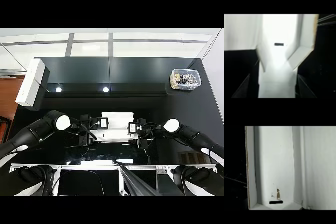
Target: Fold the box and place the chain.
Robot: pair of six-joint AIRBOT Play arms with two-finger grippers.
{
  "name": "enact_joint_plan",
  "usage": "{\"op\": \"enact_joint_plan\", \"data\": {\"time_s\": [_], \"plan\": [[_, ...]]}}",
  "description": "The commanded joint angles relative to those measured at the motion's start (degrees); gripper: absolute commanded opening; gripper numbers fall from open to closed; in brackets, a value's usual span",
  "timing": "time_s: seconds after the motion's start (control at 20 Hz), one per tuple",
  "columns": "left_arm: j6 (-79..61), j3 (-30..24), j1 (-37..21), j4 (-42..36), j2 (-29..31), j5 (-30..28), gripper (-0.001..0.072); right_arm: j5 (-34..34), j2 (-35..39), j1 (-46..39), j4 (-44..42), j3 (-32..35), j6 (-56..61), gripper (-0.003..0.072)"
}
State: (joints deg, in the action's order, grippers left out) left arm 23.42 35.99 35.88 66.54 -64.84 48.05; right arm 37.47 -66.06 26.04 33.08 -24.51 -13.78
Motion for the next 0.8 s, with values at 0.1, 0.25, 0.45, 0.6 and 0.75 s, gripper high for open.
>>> {"op": "enact_joint_plan", "data": {"time_s": [0.1,0.25,0.45,0.6,0.75], "plan": [[-1.2,0.1,0.8,-9.1,-0.9,1.4,0.0687,0.0,0.0,0.0,0.0,0.0,0.0,0.0277],[-1.0,0.0,0.7,-8.9,-0.9,-0.3,0.0687,0.0,0.0,0.0,0.0,0.0,0.1,0.0276],[-1.1,0.0,0.7,-9.0,-0.9,-1.4,0.0356,0.0,0.0,0.0,0.0,0.0,0.1,0.0277],[-1.1,0.0,0.8,-9.0,-1.0,-1.5,0.0167,0.0,0.0,0.0,0.0,0.0,0.1,0.0276],[-1.1,0.0,0.8,-11.5,-1.2,-1.6,0.0167,0.0,0.0,0.0,0.0,0.0,0.1,0.0277]]}}
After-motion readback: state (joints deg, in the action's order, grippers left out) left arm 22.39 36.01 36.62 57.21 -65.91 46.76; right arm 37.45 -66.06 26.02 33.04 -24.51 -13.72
